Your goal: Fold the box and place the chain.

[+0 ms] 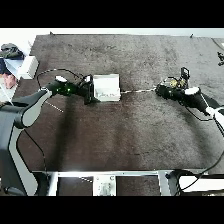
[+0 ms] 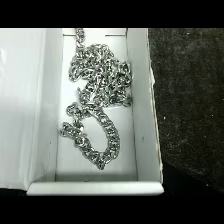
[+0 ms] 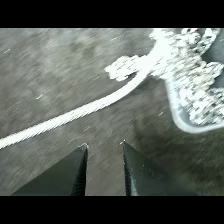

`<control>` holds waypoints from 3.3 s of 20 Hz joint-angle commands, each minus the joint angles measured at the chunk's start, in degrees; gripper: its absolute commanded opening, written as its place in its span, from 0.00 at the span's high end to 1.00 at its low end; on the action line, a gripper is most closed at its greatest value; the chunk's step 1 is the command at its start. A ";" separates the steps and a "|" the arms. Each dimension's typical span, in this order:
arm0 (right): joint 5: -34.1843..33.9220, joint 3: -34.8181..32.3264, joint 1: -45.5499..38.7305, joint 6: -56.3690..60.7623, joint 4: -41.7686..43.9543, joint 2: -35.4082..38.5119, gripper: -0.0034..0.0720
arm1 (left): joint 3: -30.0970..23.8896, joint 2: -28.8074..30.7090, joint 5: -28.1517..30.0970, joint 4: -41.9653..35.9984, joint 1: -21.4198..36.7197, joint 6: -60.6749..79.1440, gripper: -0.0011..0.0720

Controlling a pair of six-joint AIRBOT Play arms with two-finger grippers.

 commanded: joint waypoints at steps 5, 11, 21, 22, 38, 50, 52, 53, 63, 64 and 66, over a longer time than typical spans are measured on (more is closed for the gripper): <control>-3.65 6.56 0.61 0.31 2.54 -8.48 0.59 | 0.04 0.04 0.00 0.02 0.04 0.00 0.35; -4.09 9.57 1.86 0.46 3.98 -11.85 0.87 | 0.04 0.04 0.00 0.00 0.04 0.00 0.35; -1.92 9.57 11.21 -1.60 3.91 0.52 0.96 | 0.04 0.04 0.00 0.00 0.04 0.00 0.35; -2.12 9.60 13.05 -2.56 3.96 4.04 0.97 | 0.04 0.04 0.00 0.00 0.04 0.00 0.35; -6.43 21.73 38.66 -10.99 2.64 11.78 0.97 | 0.04 0.04 0.00 0.02 0.04 0.00 0.35; 2.67 13.25 28.39 -7.93 1.55 7.04 0.61 | 0.04 0.04 0.00 0.02 0.04 0.00 0.35; 4.15 8.76 21.29 -6.75 0.50 9.49 0.61 | 0.04 0.04 0.00 0.02 0.04 0.00 0.35; 4.09 6.23 17.38 -4.42 -0.50 10.40 0.61 | 0.04 0.04 0.00 0.00 0.04 0.00 0.35; -6.73 1.51 3.21 2.19 -2.08 0.87 0.51 | 0.04 0.04 0.02 0.02 0.04 0.00 0.35; -6.58 2.73 3.23 2.19 -2.08 -0.76 0.51 | 0.04 0.04 0.02 0.00 0.04 0.00 0.35; -6.64 4.92 3.23 2.38 -2.08 -3.45 0.51 | 0.04 0.04 0.00 0.00 0.04 0.00 0.35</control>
